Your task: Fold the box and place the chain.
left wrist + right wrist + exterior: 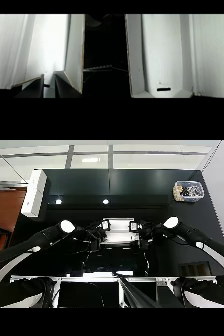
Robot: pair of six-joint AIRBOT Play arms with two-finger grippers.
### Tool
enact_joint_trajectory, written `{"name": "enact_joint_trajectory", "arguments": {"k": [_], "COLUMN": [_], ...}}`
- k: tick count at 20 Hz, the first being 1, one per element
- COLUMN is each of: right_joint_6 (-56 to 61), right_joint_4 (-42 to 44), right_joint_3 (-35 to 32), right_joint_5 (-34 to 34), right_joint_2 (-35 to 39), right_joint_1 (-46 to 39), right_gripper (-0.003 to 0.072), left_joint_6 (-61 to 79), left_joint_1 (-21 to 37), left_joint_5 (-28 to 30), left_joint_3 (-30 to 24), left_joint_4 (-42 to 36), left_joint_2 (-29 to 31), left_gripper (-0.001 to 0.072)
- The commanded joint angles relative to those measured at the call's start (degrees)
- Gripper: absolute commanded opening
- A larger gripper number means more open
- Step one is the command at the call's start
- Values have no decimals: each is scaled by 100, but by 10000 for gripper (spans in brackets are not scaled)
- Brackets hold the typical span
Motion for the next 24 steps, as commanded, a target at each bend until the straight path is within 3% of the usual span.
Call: {"name": "enact_joint_trajectory", "arguments": {"k": [1,5,7,9,10,11,12,13,14,16,17,18,19,22,24], "right_joint_6": [11,11,11,11,11,11,11,11,11,11,11,11,11,11,11], "right_joint_4": [9,9,9,9,9,9,9,9,9,9,9,9,9,9,9], "right_joint_3": [2,2,2,2,2,2,2,2,2,2,2,2,2,2,2], "right_joint_5": [-9,-9,-9,-9,-9,-9,-9,-9,-9,-9,-9,-9,-9,-9,-9], "right_joint_2": [-2,-2,-2,-2,-2,-2,-2,-2,-2,-2,-2,-2,-2,-2,-2], "right_joint_1": [2,2,2,2,2,2,2,2,2,2,2,2,2,2,2], "right_gripper": [396,396,395,395,396,396,396,396,396,396,396,396,396,396,395], "left_joint_6": [120,118,118,118,120,122,122,120,120,118,111,111,111,-256,-1204], "left_joint_1": [-7,-9,-9,-9,-9,-9,-9,-11,-7,-4,11,59,149,568,1014], "left_joint_5": [31,28,46,74,81,81,118,149,157,192,205,201,181,50,-33], "left_joint_3": [9,9,9,9,9,13,15,15,15,15,15,15,15,15,15], "left_joint_4": [-90,-90,-92,-92,-90,-87,-92,-92,-85,-63,-61,-61,-59,330,804], "left_joint_2": [-20,-17,-17,-17,-15,-15,-15,-15,-13,22,66,129,216,651,992], "left_gripper": [167,187,403,414,402,214,230,352,382,332,253,100,41,33,33]}}
